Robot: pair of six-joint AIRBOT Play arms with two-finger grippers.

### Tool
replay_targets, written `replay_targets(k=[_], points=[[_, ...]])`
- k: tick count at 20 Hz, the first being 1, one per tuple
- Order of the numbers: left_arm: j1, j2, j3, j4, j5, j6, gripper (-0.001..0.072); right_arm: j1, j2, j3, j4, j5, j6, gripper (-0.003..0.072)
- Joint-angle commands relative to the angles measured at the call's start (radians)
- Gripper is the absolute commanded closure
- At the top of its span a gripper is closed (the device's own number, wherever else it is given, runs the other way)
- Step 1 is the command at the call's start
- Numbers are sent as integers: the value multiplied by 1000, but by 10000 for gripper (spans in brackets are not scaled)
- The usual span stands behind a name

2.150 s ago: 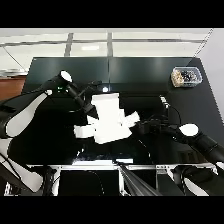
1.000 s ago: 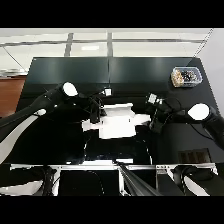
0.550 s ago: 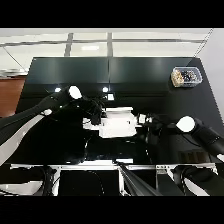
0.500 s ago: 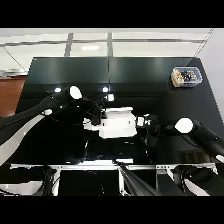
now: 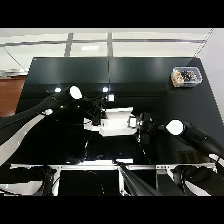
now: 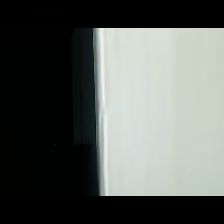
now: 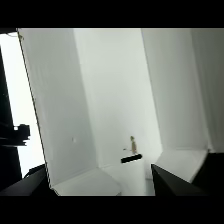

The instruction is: Fold the box and place the chain.

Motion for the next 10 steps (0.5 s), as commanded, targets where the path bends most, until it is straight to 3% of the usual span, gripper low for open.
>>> replay_targets(k=[1, 6, 10], points=[[0, 0, 0, 2, -1, 1, 683, -19, -5, 72, -30, 4, -1, -16], [-1, 0, 0, 3, -1, 5, 684, -96, -23, 93, 46, 54, -78, -17], [-1, 0, 0, 2, -2, 5, 684, -139, -79, 93, 262, 80, -316, -17]])
